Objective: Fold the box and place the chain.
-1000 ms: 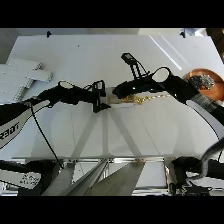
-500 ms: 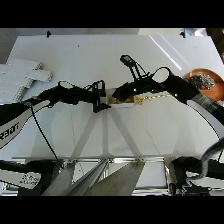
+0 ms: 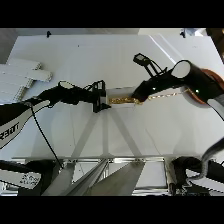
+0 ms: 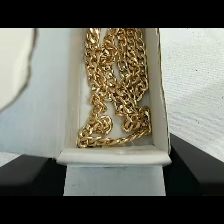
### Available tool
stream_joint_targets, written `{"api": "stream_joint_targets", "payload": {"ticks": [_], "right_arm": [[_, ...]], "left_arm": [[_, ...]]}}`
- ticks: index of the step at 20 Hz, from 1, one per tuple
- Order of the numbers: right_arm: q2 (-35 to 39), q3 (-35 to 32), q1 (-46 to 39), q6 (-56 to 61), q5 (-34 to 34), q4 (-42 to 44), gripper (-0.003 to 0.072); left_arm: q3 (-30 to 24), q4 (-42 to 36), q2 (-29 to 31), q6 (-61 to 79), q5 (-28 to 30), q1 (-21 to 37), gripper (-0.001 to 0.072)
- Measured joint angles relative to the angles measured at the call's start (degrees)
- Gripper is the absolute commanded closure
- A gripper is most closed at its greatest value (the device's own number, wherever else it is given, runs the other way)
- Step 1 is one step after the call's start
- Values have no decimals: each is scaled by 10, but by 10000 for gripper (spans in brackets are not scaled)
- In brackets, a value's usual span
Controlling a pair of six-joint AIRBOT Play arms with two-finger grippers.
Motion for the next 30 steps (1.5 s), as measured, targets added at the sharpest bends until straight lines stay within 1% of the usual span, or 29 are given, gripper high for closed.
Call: {"api": "stream_joint_targets", "payload": {"ticks": [2,5,7,9,10,14,19,20,23,25,26,27,28,30], "right_arm": [[5,0,-18,-20,14,-66,414],[5,0,-45,-69,21,-130,385],[0,0,-66,-88,17,-157,330],[-12,0,-83,-102,11,-172,310],[-21,0,-90,-112,10,-176,263],[-63,0,-95,-169,4,-179,258],[-105,0,-76,-197,-33,-176,261],[-111,0,-71,-198,-44,-176,285],[-128,0,-53,-199,-66,-176,298],[-137,0,-43,-197,-78,-176,382],[-141,0,-39,-192,-87,-176,435],[-145,0,-37,-187,-90,-176,565],[-149,0,-35,-181,-93,-177,674],[-153,1,-33,-165,-94,-180,676]], "left_arm": [[0,0,0,0,0,0,316],[0,0,0,0,0,0,316],[0,0,0,0,0,0,316],[0,0,0,0,0,0,316],[0,0,0,0,0,0,316],[0,0,0,0,0,0,316],[0,0,0,0,0,0,316],[0,0,0,0,0,0,316],[0,0,0,0,0,0,316],[0,0,0,0,0,0,316],[0,0,0,0,0,0,316],[0,0,0,0,0,0,316],[0,0,0,0,0,0,316],[0,0,0,0,0,0,316]]}}
